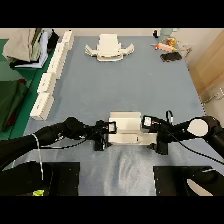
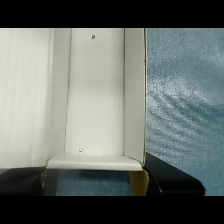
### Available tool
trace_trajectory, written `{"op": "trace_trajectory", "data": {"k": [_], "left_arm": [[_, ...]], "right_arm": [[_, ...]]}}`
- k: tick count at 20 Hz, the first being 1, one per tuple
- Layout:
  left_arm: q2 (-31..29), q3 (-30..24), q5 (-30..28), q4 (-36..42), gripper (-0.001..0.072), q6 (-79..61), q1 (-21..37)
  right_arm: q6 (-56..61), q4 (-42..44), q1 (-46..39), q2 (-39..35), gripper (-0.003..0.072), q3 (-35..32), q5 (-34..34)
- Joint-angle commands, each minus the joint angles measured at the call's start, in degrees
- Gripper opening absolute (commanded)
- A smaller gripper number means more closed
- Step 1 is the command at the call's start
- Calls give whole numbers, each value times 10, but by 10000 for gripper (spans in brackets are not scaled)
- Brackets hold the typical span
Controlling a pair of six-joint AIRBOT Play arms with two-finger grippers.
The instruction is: Fold the box.
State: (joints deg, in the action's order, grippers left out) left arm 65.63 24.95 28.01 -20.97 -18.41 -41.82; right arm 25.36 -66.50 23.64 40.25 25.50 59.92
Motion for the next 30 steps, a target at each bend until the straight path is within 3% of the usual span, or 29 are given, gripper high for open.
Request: {"op": "trace_trajectory", "data": {"k": [1,4,5,6,9,17,18,20,21,30], "left_arm": [[0,0,1,0,511,0,0],[0,0,0,0,511,0,0],[0,0,1,0,511,0,0],[0,0,1,0,511,0,0],[0,0,1,0,511,0,0],[0,0,0,0,511,0,0],[0,0,1,0,511,0,0],[0,0,0,0,511,0,0],[0,0,1,0,511,0,0],[0,0,1,0,511,0,0]], "right_arm": [[-159,28,0,-3,672,-39,-103],[-200,62,0,5,650,-47,-134],[-205,67,0,12,605,-47,-141],[-205,76,0,19,445,-47,-141],[-205,122,1,34,300,-47,-127],[-240,188,24,58,286,-47,-153],[-240,191,32,66,309,-47,-162],[-240,204,44,85,616,-47,-179],[-240,210,45,94,702,-47,-182],[-231,196,45,91,707,-47,-179]]}}
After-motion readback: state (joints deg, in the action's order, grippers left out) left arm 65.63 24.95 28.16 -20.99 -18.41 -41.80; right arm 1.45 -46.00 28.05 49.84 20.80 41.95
